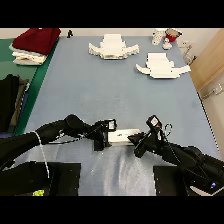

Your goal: Fold the box.

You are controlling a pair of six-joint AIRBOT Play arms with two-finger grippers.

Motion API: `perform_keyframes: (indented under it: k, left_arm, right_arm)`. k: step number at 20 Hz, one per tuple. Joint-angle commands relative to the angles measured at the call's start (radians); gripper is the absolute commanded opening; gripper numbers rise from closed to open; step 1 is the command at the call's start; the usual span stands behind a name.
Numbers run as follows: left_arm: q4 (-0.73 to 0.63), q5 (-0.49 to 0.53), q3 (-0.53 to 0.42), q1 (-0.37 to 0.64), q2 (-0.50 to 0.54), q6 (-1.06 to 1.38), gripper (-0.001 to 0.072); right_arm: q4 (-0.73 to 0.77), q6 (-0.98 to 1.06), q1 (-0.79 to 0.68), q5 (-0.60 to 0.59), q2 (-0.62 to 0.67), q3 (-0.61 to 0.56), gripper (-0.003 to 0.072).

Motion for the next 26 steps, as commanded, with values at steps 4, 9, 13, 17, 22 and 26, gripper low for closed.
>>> perform_keyframes:
  k: [4,9,13,17,22,26]
  left_arm:
    - [0.0,0.0,0.0,0.0,0.0,0.0,0.0455]
    - [0.0,0.0,0.0,0.0,0.0,0.0,0.0456]
    - [0.0,0.0,0.0,0.0,0.0,0.0,0.0455]
    - [0.0,-0.001,0.0,0.0,0.0,0.0,0.0455]
    - [-0.004,0.0,0.0,0.0,0.0,-0.002,0.0455]
    - [0.026,0.046,0.017,0.003,0.023,-0.177,0.0456]
  right_arm:
    - [-0.012,0.0,0.001,-0.013,-0.006,0.117,0.0052]
    - [-0.067,0.01,-0.103,-0.142,-0.146,0.28,0.0051]
    - [-0.385,0.242,-0.317,-0.467,-0.338,0.527,0.005]
    - [-0.666,0.435,-0.476,-0.861,-0.522,0.796,0.0006]
    - [-0.66,0.469,-0.514,-0.93,-0.646,0.908,0.0006]
    - [-0.638,0.47,-0.514,-0.924,-0.66,0.908,0.0006]
